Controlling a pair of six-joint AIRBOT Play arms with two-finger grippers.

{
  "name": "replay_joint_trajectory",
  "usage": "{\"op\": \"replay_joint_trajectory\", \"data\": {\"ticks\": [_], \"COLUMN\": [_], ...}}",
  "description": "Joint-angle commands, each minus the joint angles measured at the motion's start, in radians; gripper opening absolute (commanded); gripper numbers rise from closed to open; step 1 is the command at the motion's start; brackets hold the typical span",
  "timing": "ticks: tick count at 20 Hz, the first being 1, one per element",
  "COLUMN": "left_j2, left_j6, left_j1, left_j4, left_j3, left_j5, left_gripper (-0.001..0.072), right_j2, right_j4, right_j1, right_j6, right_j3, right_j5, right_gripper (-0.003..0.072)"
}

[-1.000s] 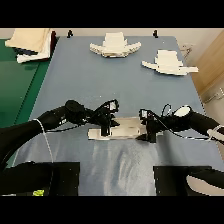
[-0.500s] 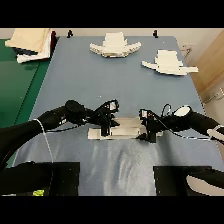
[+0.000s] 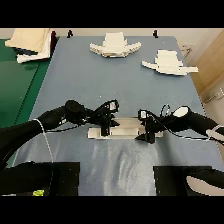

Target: Fold the box.

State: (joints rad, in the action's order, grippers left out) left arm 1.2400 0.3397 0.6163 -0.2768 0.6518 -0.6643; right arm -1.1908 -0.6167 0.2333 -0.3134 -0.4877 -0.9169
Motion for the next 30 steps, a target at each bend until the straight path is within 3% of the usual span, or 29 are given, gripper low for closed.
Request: {"op": "replay_joint_trajectory", "data": {"ticks": [1,9,11,16,22,26,28,30], "left_j2": [0.0,0.0,0.0,0.0,0.0,0.0,0.0,0.0], "left_j6": [0.0,0.0,0.0,0.0,0.0,0.0,0.0,0.0], "left_j1": [0.001,0.001,0.0,0.001,0.0,0.0,0.0,0.001], "left_j4": [0.0,0.0,0.0,0.0,0.0,0.0,0.0,0.0], "left_j3": [-0.001,-0.001,-0.001,-0.001,-0.001,-0.001,-0.001,-0.001], "left_j5": [0.0,0.0,0.0,0.0,0.0,0.0,0.0,0.0], "left_gripper": [0.0016,0.0016,0.0016,0.0017,0.0017,0.0016,0.0016,0.0016], "right_j2": [0.0,0.002,0.008,0.029,0.024,0.02,0.02,0.02], "right_j4": [-0.009,-0.023,-0.013,0.015,0.021,0.038,0.037,0.028], "right_j1": [0.005,0.003,0.002,-0.054,-0.053,-0.05,-0.05,-0.035], "right_j6": [0.003,0.01,0.01,0.009,0.003,-0.031,-0.046,-0.046], "right_j3": [0.0,0.001,0.001,0.001,0.01,0.035,0.037,0.037], "right_j5": [0.0,-0.01,-0.023,-0.076,-0.057,-0.041,-0.042,-0.035], "right_gripper": [0.0565,0.0564,0.0627,0.0627,0.0626,0.059,0.0522,0.0522]}}
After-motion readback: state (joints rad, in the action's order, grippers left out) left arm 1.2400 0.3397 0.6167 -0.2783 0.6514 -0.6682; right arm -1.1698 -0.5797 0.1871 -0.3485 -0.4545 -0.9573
